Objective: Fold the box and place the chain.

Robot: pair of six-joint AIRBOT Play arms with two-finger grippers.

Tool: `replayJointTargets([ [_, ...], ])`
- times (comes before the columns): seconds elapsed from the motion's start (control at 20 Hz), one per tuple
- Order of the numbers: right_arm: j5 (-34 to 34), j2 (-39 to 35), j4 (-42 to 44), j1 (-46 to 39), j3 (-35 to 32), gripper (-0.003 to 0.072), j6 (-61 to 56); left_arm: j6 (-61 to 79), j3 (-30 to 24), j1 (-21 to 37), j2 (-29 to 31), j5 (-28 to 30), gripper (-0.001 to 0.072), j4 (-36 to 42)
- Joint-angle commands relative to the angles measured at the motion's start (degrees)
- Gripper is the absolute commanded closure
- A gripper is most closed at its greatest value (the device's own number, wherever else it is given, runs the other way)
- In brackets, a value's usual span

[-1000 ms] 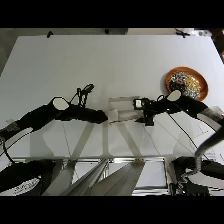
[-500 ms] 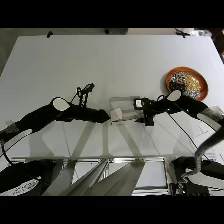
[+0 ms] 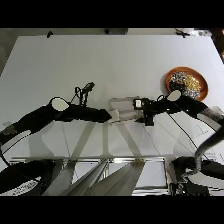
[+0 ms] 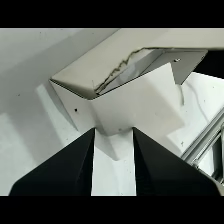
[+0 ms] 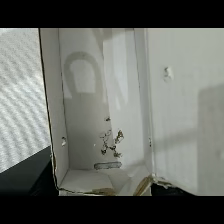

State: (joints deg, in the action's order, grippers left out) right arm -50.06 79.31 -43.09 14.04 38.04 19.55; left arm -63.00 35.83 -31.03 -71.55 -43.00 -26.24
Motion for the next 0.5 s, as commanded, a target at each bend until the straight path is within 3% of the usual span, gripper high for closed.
replayJointTargets([
  [0.0, -0.04, -0.02, 0.0, 0.0, 0.04, 0.0282, 0.02, 0.02, 0.02, -0.42, -0.09, 0.61, 0.0428, -0.13],
  [0.15, -0.04, -0.02, 0.0, 0.0, 0.04, 0.0282, 0.02, -0.04, 0.02, -1.11, -0.11, 1.73, 0.0307, -0.15],
  [0.35, -0.04, -0.02, 0.0, 0.0, 0.04, 0.0282, 0.02, -5.16, 0.17, -2.89, -0.11, 6.29, 0.0282, -3.28],
  [0.4, -0.02, -0.02, 0.0, 0.0, 0.04, 0.0282, 0.02, -7.8, 0.57, -3.37, -0.17, 6.64, 0.0218, -5.2],
  [0.45, -0.04, -0.02, 0.0, 0.0, 0.04, 0.0282, 0.02, -10.14, 1.31, -3.78, -0.35, 6.54, 0.0206, -7.5],
])
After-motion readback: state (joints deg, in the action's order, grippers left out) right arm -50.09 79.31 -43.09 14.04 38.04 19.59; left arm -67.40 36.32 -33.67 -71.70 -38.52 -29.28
